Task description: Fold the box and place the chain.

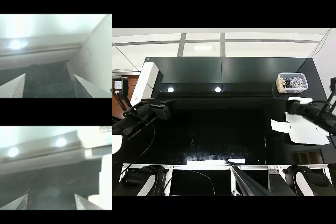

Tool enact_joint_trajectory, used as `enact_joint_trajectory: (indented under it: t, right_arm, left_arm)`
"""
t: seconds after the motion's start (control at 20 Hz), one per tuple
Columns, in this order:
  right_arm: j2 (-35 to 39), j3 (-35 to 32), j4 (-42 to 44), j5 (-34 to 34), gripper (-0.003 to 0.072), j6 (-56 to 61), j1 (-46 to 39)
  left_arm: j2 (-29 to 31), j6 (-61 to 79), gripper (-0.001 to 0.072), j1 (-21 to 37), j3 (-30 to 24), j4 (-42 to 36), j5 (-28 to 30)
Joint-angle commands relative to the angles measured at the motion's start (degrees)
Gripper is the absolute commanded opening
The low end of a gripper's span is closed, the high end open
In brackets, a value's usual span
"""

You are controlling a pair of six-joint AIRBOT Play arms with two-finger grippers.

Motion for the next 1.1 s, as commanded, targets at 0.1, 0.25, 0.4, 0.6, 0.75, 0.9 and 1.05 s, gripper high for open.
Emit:
enact_joint_trajectory:
  t: [0.1,0.25,0.4,0.6,0.75,0.9,1.05]
  right_arm:
    - [-19.9,16.0,-17.5,4.6,0.0679,12.3,-17.2]
    - [-30.3,26.9,-16.1,12.7,0.0678,12.6,-31.0]
    - [-36.3,32.3,-19.1,14.6,0.0678,15.8,-42.8]
    - [-41.9,33.9,-15.6,17.6,0.0678,6.4,-54.7]
    - [-48.6,37.4,-4.7,30.2,0.0678,-18.6,-58.2]
    - [-55.1,41.5,1.8,38.6,0.0676,-23.2,-59.9]
    - [-60.4,42.5,7.7,45.4,0.0677,-24.5,-59.1]
  left_arm:
    - [-5.2,0.0,0.0704,0.0,0.0,-5.7,0.1]
    - [-5.6,3.2,0.0703,0.0,0.0,-5.7,-1.1]
    - [-5.6,5.2,0.0703,0.0,0.0,-5.7,-1.1]
    - [-5.6,5.2,0.0703,0.0,0.0,-5.9,-0.4]
    - [-5.6,5.2,0.0703,0.0,0.0,-5.9,-0.2]
    - [-5.6,5.2,0.0703,0.0,-0.1,-5.9,-0.3]
    - [-5.6,5.2,0.0703,0.0,-0.1,-5.9,-0.3]
